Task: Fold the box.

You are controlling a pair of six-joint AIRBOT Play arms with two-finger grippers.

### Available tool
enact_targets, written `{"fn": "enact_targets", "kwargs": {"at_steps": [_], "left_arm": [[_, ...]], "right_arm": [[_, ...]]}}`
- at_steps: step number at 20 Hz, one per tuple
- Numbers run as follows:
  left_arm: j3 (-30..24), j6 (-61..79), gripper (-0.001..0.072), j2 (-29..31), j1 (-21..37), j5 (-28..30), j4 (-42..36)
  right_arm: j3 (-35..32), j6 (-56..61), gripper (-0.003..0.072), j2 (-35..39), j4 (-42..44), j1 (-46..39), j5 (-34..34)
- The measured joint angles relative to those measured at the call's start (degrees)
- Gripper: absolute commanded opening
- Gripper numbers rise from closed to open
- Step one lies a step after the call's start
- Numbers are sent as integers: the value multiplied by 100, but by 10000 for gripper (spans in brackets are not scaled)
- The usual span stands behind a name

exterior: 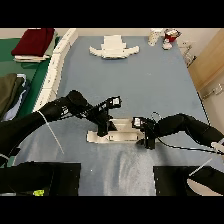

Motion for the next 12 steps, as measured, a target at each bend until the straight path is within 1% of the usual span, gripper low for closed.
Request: {"fn": "enact_targets", "kwargs": {"at_steps": [12], "left_arm": [[0, 0, 12, 0, 0, 2, 0]], "right_arm": [[0, 2, 509, 0, -37, -2, 17]]}}
